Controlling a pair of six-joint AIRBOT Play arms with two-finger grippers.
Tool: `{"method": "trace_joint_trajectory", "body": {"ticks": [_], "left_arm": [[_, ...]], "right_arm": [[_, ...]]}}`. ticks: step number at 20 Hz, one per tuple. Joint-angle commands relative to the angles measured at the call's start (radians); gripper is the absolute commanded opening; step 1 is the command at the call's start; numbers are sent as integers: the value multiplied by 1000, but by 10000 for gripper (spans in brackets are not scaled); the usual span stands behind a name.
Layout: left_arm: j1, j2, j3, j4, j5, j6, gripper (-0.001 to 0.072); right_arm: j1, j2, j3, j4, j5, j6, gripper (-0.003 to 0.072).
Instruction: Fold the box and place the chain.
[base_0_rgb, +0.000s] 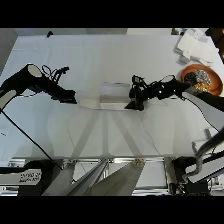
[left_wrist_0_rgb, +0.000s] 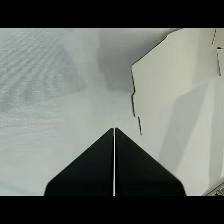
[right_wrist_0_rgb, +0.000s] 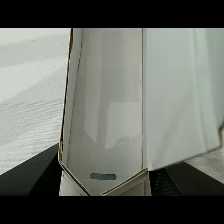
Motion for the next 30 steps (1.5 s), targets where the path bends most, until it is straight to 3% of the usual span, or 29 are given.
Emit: {"method": "trace_joint_trajectory", "body": {"ticks": [1,4,13,19,23,24,26,30], "left_arm": [[25,-19,-1,-34,2,1,12],[19,-55,-3,-149,24,20,12],[-68,-83,-5,-232,66,93,12],[-149,-82,-5,-267,185,118,12],[-156,-79,-5,-291,172,148,23],[-156,-76,-5,-317,164,172,45],[-155,-76,-5,-404,141,230,158],[-157,-76,-5,-509,136,275,170]], "right_arm": [[0,0,1,0,0,0,457],[0,0,1,0,0,0,457],[0,0,1,0,0,0,457],[0,0,1,0,0,0,457],[0,0,1,0,0,0,457],[0,0,1,0,0,0,457],[0,0,1,0,0,0,457],[0,0,1,0,0,0,457]]}}
